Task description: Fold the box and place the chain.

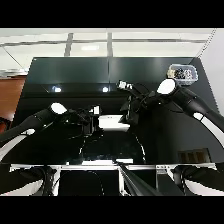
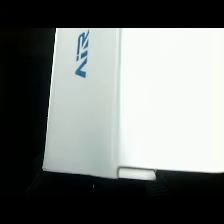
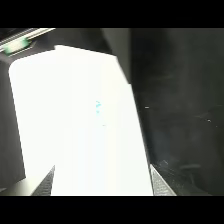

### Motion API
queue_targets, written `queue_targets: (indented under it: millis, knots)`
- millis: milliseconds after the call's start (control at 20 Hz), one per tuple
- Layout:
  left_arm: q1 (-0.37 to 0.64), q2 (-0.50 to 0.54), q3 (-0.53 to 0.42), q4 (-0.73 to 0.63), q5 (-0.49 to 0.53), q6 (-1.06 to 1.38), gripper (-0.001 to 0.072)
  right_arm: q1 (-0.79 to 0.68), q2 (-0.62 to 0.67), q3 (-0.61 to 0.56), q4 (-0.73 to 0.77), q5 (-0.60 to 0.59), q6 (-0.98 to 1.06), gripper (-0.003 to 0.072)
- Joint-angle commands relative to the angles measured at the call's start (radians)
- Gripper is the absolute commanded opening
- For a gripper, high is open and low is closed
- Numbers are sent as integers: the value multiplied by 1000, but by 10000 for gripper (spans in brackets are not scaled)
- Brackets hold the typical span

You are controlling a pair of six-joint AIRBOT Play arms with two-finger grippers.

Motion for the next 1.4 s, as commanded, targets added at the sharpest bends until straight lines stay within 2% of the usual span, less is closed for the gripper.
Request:
queue_targets:
  millis: [0,200,400,450,500,550,600,1350]
  knots:
    - [0,0,0,0,-1,0,488,27,0,-10,-1,16,-53,705]
    - [0,0,0,0,-1,0,488,42,0,-10,-67,-13,-63,705]
    - [0,0,0,0,-1,0,488,42,0,-10,-71,-32,-50,689]
    - [0,0,0,0,-1,0,488,42,0,-10,-73,-31,-42,471]
    - [0,0,0,0,-1,0,488,42,0,-10,-73,-31,-35,400]
    - [0,0,0,0,-1,0,488,42,0,-10,-73,-31,-35,386]
    - [0,0,0,0,-1,0,488,42,0,-10,-73,-28,-35,240]
    - [0,0,0,0,-1,0,488,61,-1,-10,-96,-23,-35,228]
